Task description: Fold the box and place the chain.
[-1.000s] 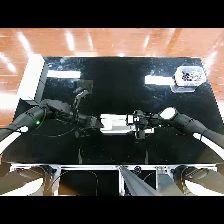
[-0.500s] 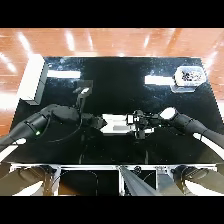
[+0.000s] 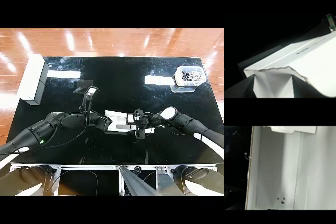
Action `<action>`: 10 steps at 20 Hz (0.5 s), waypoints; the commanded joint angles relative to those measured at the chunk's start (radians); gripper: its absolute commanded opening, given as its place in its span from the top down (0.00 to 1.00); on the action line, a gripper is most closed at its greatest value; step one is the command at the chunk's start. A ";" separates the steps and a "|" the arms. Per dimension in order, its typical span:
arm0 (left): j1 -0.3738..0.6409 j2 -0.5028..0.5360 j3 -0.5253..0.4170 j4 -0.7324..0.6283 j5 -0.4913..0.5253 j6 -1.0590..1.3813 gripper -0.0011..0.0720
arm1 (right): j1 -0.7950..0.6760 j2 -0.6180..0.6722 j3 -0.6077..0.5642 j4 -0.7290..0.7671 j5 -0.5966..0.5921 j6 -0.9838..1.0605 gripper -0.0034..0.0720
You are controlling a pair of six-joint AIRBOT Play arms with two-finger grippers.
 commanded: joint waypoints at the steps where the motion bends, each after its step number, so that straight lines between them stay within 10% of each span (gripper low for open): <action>1: -0.005 0.001 0.000 0.040 -0.030 -0.074 0.23 | 0.001 0.000 0.000 -0.002 0.003 -0.002 0.24; 10: -0.122 -0.019 0.022 0.549 -0.033 -0.558 0.23 | 0.001 0.000 0.000 -0.001 0.003 -0.002 0.24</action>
